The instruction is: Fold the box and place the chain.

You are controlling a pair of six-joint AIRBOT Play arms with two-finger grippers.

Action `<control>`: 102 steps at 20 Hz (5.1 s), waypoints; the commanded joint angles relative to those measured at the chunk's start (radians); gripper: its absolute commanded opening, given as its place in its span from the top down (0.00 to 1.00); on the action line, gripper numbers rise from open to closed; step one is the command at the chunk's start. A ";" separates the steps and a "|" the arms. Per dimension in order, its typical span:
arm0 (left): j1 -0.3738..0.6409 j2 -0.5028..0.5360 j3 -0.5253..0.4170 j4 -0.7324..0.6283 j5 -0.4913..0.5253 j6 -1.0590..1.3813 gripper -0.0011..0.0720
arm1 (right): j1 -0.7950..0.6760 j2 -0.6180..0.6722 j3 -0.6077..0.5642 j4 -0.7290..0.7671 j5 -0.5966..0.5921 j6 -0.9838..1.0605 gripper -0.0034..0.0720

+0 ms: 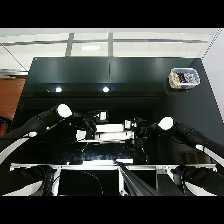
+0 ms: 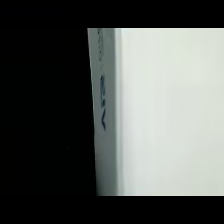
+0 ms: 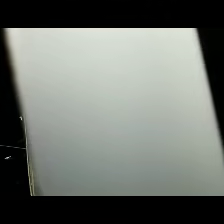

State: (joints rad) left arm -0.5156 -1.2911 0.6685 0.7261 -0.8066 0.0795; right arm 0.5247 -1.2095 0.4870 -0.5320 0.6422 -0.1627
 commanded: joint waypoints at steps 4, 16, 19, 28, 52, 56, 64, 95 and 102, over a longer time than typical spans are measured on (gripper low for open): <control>0.006 0.056 0.001 0.018 -0.016 -0.053 0.37 | 0.001 0.000 0.001 -0.003 0.001 0.002 0.33; 0.211 0.415 -0.015 0.215 -0.620 -0.715 0.95 | 0.001 -0.001 0.001 -0.003 0.001 0.002 0.33; 0.119 0.414 -0.095 -0.026 -0.439 -0.717 0.95 | 0.001 -0.001 0.001 -0.003 0.001 0.002 0.33; -0.044 0.365 -0.182 -0.166 0.266 -0.650 0.94 | 0.001 -0.001 0.001 -0.003 0.000 0.002 0.33; 0.106 0.501 -0.149 0.320 -0.017 -0.558 0.64 | 0.001 0.000 0.001 -0.003 0.000 0.002 0.33; 0.129 0.500 -0.156 0.343 -0.155 -0.546 0.02 | 0.001 -0.001 0.001 -0.003 0.000 0.002 0.33; -0.037 0.385 -0.232 0.282 0.081 -0.438 0.04 | 0.001 -0.001 0.001 -0.003 0.000 0.002 0.33; -0.127 0.221 -0.230 -0.079 0.230 -0.341 0.58 | 0.001 -0.001 0.001 -0.003 0.000 0.002 0.33; -0.127 0.221 -0.230 -0.080 0.229 -0.341 0.51 | 0.001 0.000 0.001 -0.003 0.000 0.002 0.33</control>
State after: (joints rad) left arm -0.6422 -1.0691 0.4381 0.6483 -0.5774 -0.2619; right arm 0.5247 -1.2095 0.4877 -0.5350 0.6426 -0.1608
